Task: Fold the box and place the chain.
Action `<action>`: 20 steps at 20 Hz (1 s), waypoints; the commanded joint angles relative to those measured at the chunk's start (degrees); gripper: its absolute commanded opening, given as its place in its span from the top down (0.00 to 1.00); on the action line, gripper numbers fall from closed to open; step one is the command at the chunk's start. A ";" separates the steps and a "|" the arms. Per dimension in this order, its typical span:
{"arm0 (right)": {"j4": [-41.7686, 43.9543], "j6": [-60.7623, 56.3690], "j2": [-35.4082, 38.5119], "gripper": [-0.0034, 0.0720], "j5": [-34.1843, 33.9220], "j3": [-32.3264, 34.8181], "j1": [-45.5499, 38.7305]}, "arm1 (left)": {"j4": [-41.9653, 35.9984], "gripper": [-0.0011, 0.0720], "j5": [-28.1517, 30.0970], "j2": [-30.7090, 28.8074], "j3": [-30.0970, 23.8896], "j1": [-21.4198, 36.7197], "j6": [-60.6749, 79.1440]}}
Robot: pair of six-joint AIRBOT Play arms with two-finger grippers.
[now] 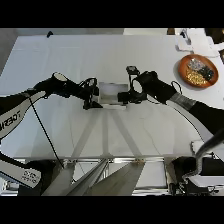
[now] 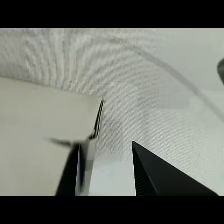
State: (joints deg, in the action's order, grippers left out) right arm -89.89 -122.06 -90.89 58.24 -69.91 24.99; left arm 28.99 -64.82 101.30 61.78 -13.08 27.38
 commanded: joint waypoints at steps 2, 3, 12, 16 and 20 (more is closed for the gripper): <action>-1.42 -8.26 -2.23 0.52 1.25 -3.10 0.57 | 0.02 0.75 -0.11 0.00 0.02 0.02 0.02; -1.70 -8.46 -2.54 0.53 1.20 -3.13 0.76 | 0.04 0.75 -0.11 0.00 0.02 0.02 0.02; -2.67 -12.94 -5.14 0.94 0.76 -3.23 2.67 | 0.04 0.75 -0.11 0.00 0.02 0.02 0.02; -3.17 -12.94 -5.14 0.94 0.66 -3.26 2.67 | 0.04 0.75 -0.11 0.00 0.02 0.02 0.02; -3.02 -12.61 -4.79 0.66 0.11 -4.26 2.64 | 0.02 0.75 -0.13 0.00 0.02 0.02 0.02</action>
